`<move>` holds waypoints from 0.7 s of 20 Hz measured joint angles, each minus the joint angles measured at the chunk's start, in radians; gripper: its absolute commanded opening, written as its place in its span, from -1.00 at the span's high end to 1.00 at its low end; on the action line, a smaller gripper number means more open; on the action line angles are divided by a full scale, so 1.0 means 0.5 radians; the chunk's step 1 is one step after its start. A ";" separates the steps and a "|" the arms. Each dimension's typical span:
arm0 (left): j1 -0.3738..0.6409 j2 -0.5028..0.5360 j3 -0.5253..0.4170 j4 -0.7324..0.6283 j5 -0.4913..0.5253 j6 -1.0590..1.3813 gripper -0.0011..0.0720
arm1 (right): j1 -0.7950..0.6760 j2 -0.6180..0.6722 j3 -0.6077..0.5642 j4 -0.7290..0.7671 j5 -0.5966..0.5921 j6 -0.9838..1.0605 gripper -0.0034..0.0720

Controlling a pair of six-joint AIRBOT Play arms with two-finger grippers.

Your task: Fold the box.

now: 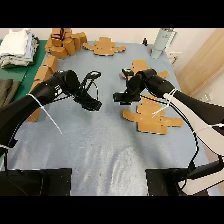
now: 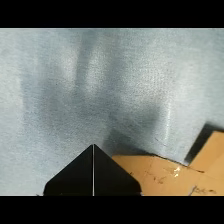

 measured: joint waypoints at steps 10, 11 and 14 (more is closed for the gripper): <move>0.000 0.000 0.000 0.000 0.000 0.000 0.94 | 0.001 0.000 0.000 0.001 0.001 0.000 0.90; 0.000 0.000 0.000 0.001 -0.001 0.000 0.94 | 0.001 0.000 0.000 0.002 0.000 0.000 0.90; 0.000 0.000 0.000 0.001 -0.001 0.000 0.94 | 0.001 -0.001 0.000 0.018 0.039 0.002 0.90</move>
